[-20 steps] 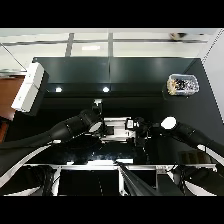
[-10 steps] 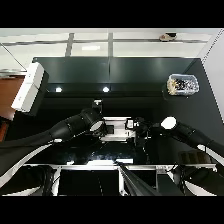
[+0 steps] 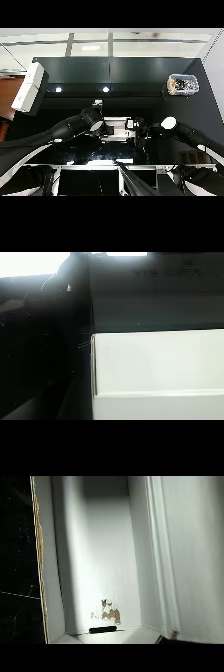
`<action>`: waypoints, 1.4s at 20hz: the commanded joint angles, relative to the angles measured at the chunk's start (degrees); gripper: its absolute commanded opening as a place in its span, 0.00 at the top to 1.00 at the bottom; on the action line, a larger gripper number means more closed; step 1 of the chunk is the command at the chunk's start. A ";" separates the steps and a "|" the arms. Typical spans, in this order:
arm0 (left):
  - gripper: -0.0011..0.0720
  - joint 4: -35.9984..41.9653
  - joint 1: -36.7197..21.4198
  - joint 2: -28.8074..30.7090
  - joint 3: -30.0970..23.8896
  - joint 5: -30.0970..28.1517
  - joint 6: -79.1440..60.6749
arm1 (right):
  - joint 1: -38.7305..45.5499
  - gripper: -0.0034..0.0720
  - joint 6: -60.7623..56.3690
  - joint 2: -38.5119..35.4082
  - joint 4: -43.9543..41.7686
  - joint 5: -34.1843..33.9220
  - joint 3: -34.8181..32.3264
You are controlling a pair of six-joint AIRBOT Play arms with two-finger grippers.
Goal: Fold the box and place the chain.
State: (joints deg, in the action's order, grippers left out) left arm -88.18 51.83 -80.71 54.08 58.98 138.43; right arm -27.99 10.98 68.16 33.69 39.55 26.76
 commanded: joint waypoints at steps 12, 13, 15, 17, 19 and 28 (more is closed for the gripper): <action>0.95 0.17 0.04 -0.39 0.02 -0.96 1.07 | -0.07 0.38 -0.07 0.02 -0.04 0.07 0.00; 0.95 0.17 0.04 -0.39 0.02 -1.09 1.07 | -0.07 0.38 -0.07 0.02 -0.04 0.07 0.00; 0.95 0.17 0.04 -0.39 0.02 -1.14 1.07 | -0.07 0.38 -0.07 0.02 -0.04 0.07 0.00; 0.95 0.17 0.04 -0.37 0.02 -1.44 1.07 | -0.07 0.38 -0.07 0.02 -0.04 0.09 0.00; 0.95 0.17 0.04 -0.35 0.04 -1.22 1.05 | 0.02 0.38 -0.24 -0.04 0.04 0.48 0.00; 0.95 -2.43 -1.14 0.44 0.00 1.97 -0.46 | 0.24 0.02 -10.38 -10.45 15.10 2.34 0.37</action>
